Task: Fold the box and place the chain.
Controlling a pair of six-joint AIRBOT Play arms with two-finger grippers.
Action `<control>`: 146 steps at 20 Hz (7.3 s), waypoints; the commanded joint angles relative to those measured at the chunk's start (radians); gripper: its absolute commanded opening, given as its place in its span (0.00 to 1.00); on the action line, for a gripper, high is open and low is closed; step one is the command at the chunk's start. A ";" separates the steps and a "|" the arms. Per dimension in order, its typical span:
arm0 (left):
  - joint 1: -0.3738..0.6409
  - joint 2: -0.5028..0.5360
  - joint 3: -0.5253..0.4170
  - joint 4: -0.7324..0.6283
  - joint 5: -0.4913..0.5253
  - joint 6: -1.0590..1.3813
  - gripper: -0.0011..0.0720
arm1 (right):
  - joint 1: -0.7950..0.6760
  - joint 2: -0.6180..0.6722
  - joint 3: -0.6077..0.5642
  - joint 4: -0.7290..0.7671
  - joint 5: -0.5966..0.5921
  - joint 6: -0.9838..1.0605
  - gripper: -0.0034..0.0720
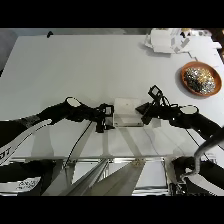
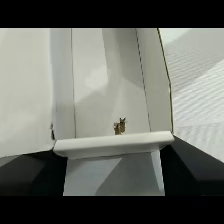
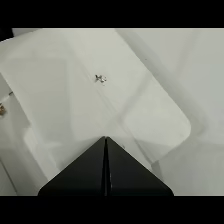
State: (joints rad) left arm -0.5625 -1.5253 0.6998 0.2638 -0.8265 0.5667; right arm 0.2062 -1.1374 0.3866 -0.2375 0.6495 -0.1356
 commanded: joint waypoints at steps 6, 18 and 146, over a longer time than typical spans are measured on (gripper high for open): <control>0.000 0.001 0.001 -0.002 0.003 0.001 0.03 | 0.002 0.172 0.043 -0.125 0.098 -0.004 0.07; 0.000 0.001 0.001 -0.002 0.000 0.002 0.03 | 0.002 0.314 0.037 -0.891 0.199 -0.027 0.47; 0.000 0.001 0.001 -0.002 0.000 0.002 0.03 | 0.455 -0.153 0.401 -1.243 0.358 2.301 0.07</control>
State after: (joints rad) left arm -0.5617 -1.5249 0.6998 0.2623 -0.8265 0.5644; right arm 0.6594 -1.2900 0.7853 -1.4811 1.0115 2.1616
